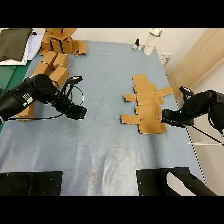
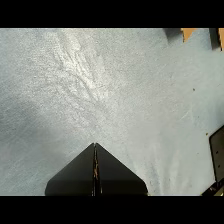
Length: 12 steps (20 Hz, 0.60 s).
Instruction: Fold the box.
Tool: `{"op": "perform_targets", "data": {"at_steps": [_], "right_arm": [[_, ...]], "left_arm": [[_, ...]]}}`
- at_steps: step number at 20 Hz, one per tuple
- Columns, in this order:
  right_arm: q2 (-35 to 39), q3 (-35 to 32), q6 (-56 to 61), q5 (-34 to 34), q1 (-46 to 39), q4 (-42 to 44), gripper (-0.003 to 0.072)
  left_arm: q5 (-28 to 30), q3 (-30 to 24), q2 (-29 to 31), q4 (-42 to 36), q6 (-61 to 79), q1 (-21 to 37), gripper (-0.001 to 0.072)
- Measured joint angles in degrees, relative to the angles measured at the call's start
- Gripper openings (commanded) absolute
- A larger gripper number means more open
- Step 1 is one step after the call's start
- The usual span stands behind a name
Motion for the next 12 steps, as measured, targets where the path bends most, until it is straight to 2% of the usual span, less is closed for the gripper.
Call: {"op": "perform_targets", "data": {"at_steps": [6, 9, 12], "right_arm": [[0.2, 0.1, 1.0, 1.0, 0.0, -0.2, 0.0449], [-1.7, 2.1, 2.4, 2.4, -1.7, -5.9, 0.045], [-6.7, 6.1, 1.9, 3.2, -6.0, -11.1, 0.045]], "left_arm": [[0.0, 0.0, 0.0, 0.0, 0.0, 0.0, 0.0013], [0.0, 0.0, 0.0, 0.0, 0.0, 0.0, 0.0013], [0.0, 0.0, 0.0, 0.0, 0.0, 0.0, 0.0013]]}}
